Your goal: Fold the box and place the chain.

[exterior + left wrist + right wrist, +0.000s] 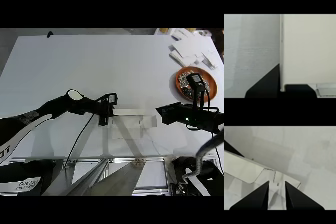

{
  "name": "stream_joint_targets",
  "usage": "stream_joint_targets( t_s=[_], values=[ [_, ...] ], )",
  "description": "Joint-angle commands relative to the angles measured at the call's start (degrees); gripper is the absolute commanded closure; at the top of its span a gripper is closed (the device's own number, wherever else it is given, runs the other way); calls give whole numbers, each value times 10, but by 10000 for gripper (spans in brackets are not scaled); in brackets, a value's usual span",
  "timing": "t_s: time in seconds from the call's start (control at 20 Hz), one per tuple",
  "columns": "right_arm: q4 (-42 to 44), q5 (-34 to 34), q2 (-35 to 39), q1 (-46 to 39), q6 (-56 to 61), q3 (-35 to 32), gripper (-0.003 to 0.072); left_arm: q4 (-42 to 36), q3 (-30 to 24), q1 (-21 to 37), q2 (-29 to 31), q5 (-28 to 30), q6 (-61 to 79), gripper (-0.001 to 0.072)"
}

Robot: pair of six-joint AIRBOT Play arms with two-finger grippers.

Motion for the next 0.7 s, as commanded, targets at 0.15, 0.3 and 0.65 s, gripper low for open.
stream_joint_targets(
  t_s=[0.15, 0.3, 0.65],
  values=[
    [0, -1, 0, 0, 0, 0, 458, -31, 0, 0, -20, 5, 31, 706],
    [0, -1, 0, 0, 0, 0, 458, -30, 0, 0, -31, 6, 32, 704],
    [-2, -1, 0, 0, 0, 0, 458, -29, 0, 0, -35, 5, 31, 701]
  ],
)
